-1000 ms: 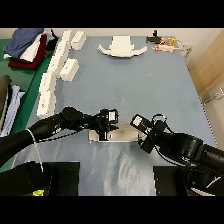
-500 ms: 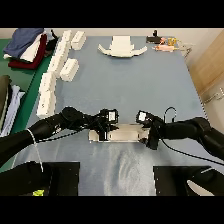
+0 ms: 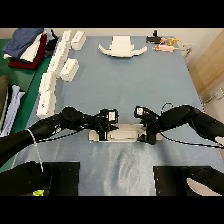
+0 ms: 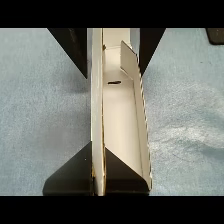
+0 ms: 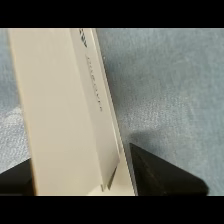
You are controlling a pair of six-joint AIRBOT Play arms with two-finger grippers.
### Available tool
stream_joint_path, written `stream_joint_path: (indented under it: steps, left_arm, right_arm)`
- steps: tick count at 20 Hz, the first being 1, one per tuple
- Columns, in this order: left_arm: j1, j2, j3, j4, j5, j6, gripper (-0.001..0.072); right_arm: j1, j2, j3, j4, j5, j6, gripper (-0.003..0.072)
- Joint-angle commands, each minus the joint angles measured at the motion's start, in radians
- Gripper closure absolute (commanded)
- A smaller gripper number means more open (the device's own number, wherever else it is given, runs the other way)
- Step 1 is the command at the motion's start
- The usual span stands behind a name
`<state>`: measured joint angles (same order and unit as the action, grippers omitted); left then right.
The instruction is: Fold the box.
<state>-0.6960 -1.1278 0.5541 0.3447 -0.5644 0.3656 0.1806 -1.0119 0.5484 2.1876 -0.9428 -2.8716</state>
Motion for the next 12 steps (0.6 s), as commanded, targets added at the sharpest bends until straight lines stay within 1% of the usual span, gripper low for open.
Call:
stream_joint_path:
  steps: [1, 9, 12]
  left_arm:
    - [-0.001, 0.0, 0.0, 0.0, 0.0, 0.0, 0.0695]
    - [-0.001, 0.0, 0.0, 0.0, 0.0, 0.0, 0.0695]
    - [-0.001, 0.0, 0.0, 0.0, 0.0, 0.0, 0.0695]
  right_arm:
    - [-0.006, 0.011, 0.007, -0.001, -0.009, 0.023, -0.0033]
    - [-0.006, 0.013, 0.007, 0.001, -0.001, 0.025, -0.0032]
    - [-0.006, 0.014, 0.007, 0.001, 0.011, 0.025, -0.0019]
